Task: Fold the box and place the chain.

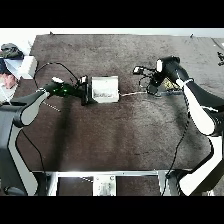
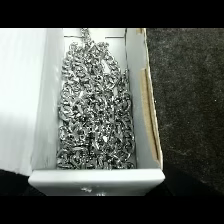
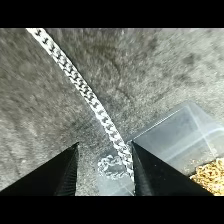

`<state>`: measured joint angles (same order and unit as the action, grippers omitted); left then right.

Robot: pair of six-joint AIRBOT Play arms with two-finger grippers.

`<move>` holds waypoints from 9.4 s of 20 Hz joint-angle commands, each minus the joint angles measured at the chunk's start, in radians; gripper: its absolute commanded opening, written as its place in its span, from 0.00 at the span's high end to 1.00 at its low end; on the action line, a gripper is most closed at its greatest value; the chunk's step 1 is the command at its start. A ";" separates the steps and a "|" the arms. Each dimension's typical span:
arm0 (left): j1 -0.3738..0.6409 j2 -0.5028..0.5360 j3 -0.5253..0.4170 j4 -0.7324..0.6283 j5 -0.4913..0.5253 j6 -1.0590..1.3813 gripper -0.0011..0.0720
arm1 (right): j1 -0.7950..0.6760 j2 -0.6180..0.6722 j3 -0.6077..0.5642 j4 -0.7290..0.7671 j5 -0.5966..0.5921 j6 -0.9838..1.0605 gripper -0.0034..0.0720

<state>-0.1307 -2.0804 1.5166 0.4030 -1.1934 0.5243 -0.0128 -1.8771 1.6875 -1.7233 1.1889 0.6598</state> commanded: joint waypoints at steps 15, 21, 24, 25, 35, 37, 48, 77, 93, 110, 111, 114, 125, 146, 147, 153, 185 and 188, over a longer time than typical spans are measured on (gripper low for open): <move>0.001 0.000 0.000 0.000 0.000 0.000 0.35 | 0.082 0.039 0.001 -0.059 -0.018 -0.060 0.98; 0.001 0.000 0.000 0.000 0.000 0.000 0.35 | 0.209 0.368 0.002 0.004 -0.143 -0.016 0.98; 0.001 0.000 0.000 0.000 0.000 0.000 0.35 | 0.275 0.485 0.002 0.004 -0.203 0.032 0.98; 0.001 0.000 0.000 0.000 0.000 0.000 0.35 | 0.299 0.513 0.002 0.005 -0.227 0.044 0.98; 0.001 0.000 0.000 0.000 0.000 0.000 0.35 | 0.409 0.453 0.004 0.207 -0.374 0.060 0.98; 0.001 0.000 0.000 0.000 0.000 0.000 0.35 | 0.409 0.411 0.003 0.214 -0.371 0.083 0.98; 0.001 0.000 0.000 0.000 0.000 0.000 0.35 | 0.408 0.237 0.003 0.273 -0.341 0.105 0.67; 0.001 0.000 0.000 0.000 0.000 0.000 0.35 | 0.037 -0.041 0.093 1.106 0.074 -0.311 0.71; 0.001 0.000 0.000 0.000 0.000 0.000 0.35 | 0.121 -0.043 0.092 1.072 0.031 -0.595 0.53; 0.001 0.000 0.000 0.000 0.000 0.000 0.35 | 0.170 -0.043 0.045 0.976 -0.052 -0.615 0.53; 0.001 0.000 0.000 0.000 0.000 0.000 0.35 | 0.172 -0.043 0.045 0.975 -0.053 -0.616 0.53; 0.001 0.000 0.000 0.000 0.000 0.000 0.35 | 0.171 -0.042 0.045 0.966 -0.078 -0.616 0.53; 0.001 0.000 0.000 0.000 0.000 0.000 0.35 | 0.172 -0.024 0.046 0.946 -0.045 -0.615 0.66; 0.001 0.000 0.000 0.000 0.000 0.000 0.35 | 0.174 -0.024 -0.032 0.915 -0.050 -0.612 0.77; 0.001 0.000 0.000 0.000 0.000 0.000 0.35 | 0.175 -0.024 -0.042 0.915 -0.049 -0.612 0.77; 0.001 0.000 0.000 0.000 0.000 0.000 0.35 | 0.175 -0.023 -0.052 0.918 -0.062 -0.615 0.77; 0.001 0.000 0.000 0.000 0.000 0.000 0.35 | 0.254 0.064 -0.044 0.811 -0.293 -0.592 0.61; 0.001 0.000 0.000 0.000 0.000 0.000 0.35 | 0.254 0.053 -0.047 0.810 -0.293 -0.592 0.75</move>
<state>-0.1303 -2.0804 1.5169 0.4046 -1.2015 0.5297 0.2413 -1.8225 1.6417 -0.9131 0.8928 0.0666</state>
